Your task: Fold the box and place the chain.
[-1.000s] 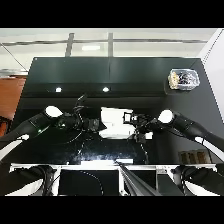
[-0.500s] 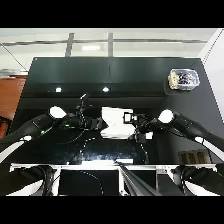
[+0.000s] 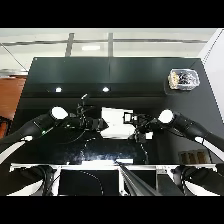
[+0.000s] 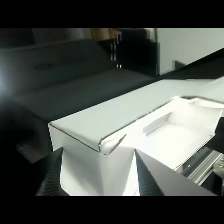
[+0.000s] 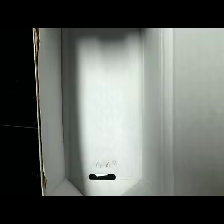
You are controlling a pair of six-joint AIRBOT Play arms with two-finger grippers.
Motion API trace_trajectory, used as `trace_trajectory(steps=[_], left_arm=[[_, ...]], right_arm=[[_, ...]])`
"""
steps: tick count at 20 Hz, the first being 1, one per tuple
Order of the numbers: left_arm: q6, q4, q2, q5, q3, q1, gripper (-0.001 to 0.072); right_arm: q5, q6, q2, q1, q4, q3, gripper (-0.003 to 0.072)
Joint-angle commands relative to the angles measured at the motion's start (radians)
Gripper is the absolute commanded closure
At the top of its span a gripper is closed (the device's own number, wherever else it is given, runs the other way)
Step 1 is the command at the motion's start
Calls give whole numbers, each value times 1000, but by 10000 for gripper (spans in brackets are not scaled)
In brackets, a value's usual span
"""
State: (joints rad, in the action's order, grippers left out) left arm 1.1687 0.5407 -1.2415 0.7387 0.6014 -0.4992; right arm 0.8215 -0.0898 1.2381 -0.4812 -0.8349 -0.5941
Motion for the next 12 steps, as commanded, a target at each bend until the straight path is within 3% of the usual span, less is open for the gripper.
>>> trace_trajectory(steps=[1, 5, 12], left_arm=[[157, 175, 0, 0, 43, -51, 178], [534, 552, 0, 6, 134, -154, 178], [862, 893, -13, 140, 235, -274, 179]], right_arm=[[0, -2, 1, -1, 0, 0, 213], [0, -2, 1, -1, 0, 0, 213], [0, -2, 1, -1, 0, 0, 213]])
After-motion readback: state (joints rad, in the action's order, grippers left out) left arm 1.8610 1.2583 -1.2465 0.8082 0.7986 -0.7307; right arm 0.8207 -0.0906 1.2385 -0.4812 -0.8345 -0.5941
